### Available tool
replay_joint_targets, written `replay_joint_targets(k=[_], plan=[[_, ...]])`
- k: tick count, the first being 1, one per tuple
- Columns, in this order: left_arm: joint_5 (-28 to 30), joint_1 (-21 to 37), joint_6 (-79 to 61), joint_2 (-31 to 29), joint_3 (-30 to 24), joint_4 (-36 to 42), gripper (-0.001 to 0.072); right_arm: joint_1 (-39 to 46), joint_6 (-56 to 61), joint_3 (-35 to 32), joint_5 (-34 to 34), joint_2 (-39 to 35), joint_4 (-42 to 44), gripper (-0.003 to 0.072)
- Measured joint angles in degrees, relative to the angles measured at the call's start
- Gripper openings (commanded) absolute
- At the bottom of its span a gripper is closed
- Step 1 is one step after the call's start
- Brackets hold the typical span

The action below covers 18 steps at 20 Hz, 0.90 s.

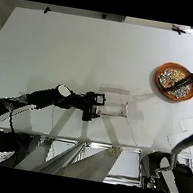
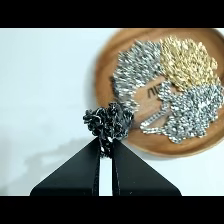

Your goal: Fold the box and place the chain.

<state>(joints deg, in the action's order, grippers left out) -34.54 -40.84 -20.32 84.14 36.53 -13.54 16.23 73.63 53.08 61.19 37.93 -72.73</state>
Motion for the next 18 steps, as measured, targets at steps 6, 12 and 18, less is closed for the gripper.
replay_joint_targets(k=[6, 12, 18], plan=[[0.0, 0.0, 0.0, 0.0, 0.0, 0.0, 0.0206, 0.0, -0.6, 0.0, 8.3, -12.4, 7.7, 0.0016], [0.0, 0.0, 0.0, 0.0, 0.0, 0.0, 0.0206, 0.0, -1.3, -0.3, 15.4, -16.0, 15.9, 0.0016], [0.0, 0.0, 0.0, 0.0, 0.0, 0.0, 0.0206, -5.0, -1.9, -8.3, 17.3, -16.5, 21.8, 0.0016]])
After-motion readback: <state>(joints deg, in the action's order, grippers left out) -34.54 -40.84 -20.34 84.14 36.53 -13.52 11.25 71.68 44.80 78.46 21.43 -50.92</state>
